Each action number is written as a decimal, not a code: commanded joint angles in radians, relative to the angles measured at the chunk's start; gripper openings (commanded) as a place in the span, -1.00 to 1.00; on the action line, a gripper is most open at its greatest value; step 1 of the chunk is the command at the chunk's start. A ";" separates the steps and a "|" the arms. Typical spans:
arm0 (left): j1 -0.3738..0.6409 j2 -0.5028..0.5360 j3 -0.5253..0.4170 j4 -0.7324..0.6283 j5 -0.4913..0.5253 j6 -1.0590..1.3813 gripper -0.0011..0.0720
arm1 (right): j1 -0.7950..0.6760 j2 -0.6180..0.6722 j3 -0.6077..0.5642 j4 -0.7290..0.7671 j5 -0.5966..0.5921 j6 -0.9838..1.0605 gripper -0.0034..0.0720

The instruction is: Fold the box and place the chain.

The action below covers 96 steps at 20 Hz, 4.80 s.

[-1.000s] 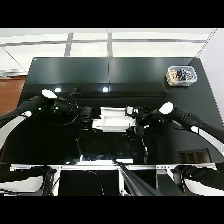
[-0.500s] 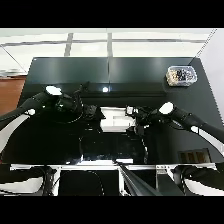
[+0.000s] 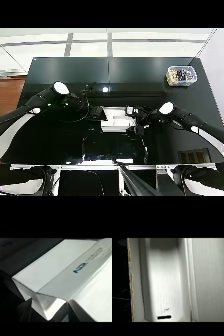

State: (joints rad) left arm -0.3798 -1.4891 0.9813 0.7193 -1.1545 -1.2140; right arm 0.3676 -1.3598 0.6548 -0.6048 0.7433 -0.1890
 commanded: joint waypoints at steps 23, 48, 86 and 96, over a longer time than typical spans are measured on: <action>-0.346 -0.003 0.128 0.781 0.059 -0.881 0.24 | 0.006 0.000 0.001 -0.006 -0.003 0.004 -0.41; -0.426 -0.100 0.246 0.836 -0.035 -1.113 0.34 | 0.008 0.000 0.000 -0.006 -0.003 0.003 -0.41; -0.405 -0.117 0.239 0.787 -0.007 -1.090 -0.90 | -0.004 0.158 0.002 -0.124 0.058 0.079 -0.34; -0.405 -0.117 0.239 0.787 -0.006 -1.090 -0.90 | -0.004 0.063 0.001 0.106 0.049 0.094 0.08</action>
State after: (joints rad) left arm -0.7849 -1.6051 1.2205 1.5078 -1.1637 -2.3032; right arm 0.3634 -1.2831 0.6571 -0.5285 0.7979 -0.1078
